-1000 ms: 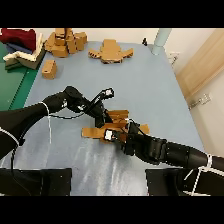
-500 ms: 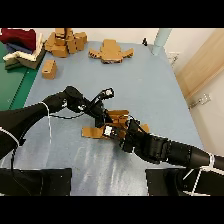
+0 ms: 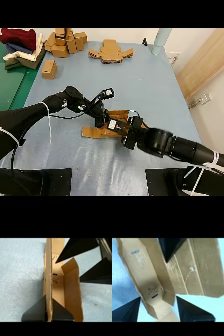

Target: Fold the box.

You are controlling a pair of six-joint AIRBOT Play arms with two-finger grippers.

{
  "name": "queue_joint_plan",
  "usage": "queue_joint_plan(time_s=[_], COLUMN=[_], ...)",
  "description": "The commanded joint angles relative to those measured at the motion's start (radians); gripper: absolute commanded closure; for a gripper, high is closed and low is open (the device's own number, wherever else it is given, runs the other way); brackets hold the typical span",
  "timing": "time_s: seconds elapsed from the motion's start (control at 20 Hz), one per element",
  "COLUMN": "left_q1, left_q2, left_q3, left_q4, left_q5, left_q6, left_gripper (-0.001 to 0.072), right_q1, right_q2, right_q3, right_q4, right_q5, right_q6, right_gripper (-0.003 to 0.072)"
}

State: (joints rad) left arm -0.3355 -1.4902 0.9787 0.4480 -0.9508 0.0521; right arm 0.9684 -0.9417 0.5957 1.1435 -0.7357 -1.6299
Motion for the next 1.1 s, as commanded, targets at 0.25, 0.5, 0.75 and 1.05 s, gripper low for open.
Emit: queue_joint_plan(time_s=[0.25,0.5,0.75,1.05], left_q1=[0.000,0.000,0.000,0.000], left_q2=[0.000,0.000,0.000,0.000], left_q3=[0.001,0.001,0.001,0.001], left_q4=[0.000,0.000,0.000,0.000], left_q5=[0.000,0.000,0.000,0.000], left_q6=[0.000,0.000,0.000,0.000], left_gripper=[0.0698,0.0698,0.0698,0.0698], right_q1=[-0.412,-0.488,-0.531,-0.531], right_q2=[0.027,0.014,-0.099,-0.222], right_q3=[-0.003,-0.003,0.011,0.018], right_q4=[0.754,0.823,0.974,1.005], right_q5=[0.045,0.042,0.023,0.000], right_q6=[-0.977,-1.085,-1.271,-1.319], right_gripper=[-0.0034,-0.0034,-0.0034,-0.0034])
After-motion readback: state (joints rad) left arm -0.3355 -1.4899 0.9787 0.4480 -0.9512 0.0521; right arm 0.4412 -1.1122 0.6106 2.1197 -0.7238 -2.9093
